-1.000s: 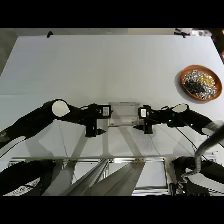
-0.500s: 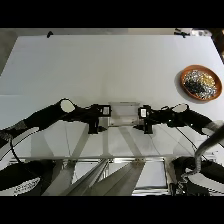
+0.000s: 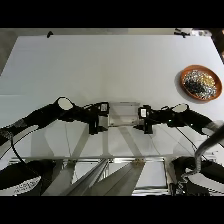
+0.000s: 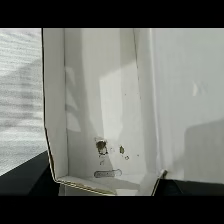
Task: Fold the box and place the chain.
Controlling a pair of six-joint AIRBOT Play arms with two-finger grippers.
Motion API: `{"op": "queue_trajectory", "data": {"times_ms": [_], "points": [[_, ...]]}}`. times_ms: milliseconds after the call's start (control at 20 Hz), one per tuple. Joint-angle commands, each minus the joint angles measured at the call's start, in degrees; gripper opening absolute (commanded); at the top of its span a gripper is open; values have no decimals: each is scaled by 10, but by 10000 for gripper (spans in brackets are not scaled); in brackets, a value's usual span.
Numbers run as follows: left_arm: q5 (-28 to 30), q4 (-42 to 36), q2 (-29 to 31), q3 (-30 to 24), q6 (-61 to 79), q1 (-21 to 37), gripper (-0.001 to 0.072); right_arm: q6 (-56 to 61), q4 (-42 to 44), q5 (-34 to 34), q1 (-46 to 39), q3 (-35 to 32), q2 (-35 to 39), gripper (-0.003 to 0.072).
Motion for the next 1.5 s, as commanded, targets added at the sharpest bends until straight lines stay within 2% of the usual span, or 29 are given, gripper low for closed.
{"op": "queue_trajectory", "data": {"times_ms": [0, 300, 600, 800, 1200, 1450], "points": [[-5, -20, -2, 0, 12, -4, 715, 0, 0, 0, 0, 0, 0, 463], [33, -21, -12, 0, 10, -6, 715, 0, 0, 0, 0, 0, 0, 463], [29, -17, -12, 0, -6, -5, 715, 0, 0, 0, 0, 0, 0, 463], [27, 14, -11, 0, -46, -5, 715, 0, 0, 0, 0, 0, 0, 463], [53, 14, 2, 0, -45, -5, 715, 0, 0, 0, 0, 0, 0, 463], [46, 15, 3, 0, -44, -14, 714, 0, 0, 0, 0, 0, 0, 463]]}}
